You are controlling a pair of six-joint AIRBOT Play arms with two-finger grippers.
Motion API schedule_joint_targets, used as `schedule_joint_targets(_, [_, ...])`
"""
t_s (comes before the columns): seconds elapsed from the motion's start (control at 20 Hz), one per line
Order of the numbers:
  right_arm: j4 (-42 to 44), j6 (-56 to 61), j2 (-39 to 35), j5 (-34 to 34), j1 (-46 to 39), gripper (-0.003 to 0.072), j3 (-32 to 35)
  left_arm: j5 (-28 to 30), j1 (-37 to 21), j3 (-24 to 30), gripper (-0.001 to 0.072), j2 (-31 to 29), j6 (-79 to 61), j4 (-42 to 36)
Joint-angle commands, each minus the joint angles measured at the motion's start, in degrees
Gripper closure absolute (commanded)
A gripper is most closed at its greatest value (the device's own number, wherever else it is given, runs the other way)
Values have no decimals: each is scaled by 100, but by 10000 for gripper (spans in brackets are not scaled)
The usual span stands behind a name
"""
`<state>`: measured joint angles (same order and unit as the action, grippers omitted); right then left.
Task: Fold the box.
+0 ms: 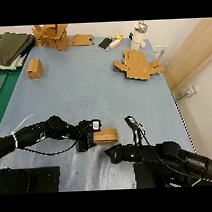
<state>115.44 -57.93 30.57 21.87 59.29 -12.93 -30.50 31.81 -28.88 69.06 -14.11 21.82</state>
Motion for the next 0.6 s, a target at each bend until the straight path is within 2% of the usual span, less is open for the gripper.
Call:
schedule_joint_targets(0.0, [529,977,339,-2155,-7,683,319,0,0,2,359,2,0,2])
schedule_joint_targets(0.1, [522,1117,601,-2516,-109,683,319,0,-2,2,359,2,0,2])
schedule_joint_targets(0.55, [522,1172,1305,-2516,-118,683,319,0,-2,2,359,2,0,2])
